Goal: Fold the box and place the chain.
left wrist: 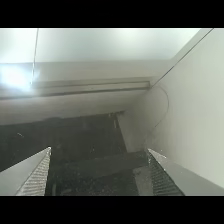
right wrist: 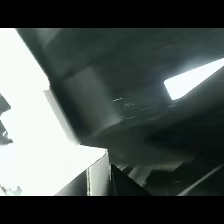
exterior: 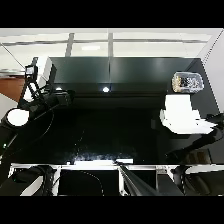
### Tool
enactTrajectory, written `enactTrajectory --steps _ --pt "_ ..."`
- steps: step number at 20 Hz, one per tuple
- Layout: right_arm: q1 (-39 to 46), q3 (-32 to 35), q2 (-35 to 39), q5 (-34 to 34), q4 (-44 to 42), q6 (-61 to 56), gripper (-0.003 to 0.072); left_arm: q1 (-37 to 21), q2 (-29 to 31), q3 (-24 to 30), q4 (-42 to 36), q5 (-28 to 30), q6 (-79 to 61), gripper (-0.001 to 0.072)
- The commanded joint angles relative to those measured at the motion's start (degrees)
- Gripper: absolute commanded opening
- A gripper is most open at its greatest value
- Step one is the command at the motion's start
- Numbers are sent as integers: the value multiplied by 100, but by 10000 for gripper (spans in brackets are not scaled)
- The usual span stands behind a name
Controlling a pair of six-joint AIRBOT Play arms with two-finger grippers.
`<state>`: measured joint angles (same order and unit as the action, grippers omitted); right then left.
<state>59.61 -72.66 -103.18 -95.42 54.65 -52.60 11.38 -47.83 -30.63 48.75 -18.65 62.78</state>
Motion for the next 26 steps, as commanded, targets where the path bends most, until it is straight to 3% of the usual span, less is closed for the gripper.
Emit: enactTrajectory --steps 1,4,8,12,17,23,26 --pt "-55 4 90 -361 -48 76 41 2 -4 -4 0 4 2 683" --pt "-57 286 514 -214 -236 155 40 4 -4 -4 -2 0 4 683" --pt "-162 1086 1530 560 -802 219 40 2 -7 -4 0 35 2 684" --pt "-863 1956 2618 1145 -1051 267 40 11 -9 7 -26 -101 31 683" --pt "-2553 3222 3810 2055 -2245 262 40 348 -74 9 -494 -636 44 684" --pt "-5359 3853 4741 3762 -2288 446 39 1338 -686 -129 -498 -721 94 684" --pt "-6109 4341 5375 4452 -2277 557 39 911 -1117 -680 -564 -1766 688 683"
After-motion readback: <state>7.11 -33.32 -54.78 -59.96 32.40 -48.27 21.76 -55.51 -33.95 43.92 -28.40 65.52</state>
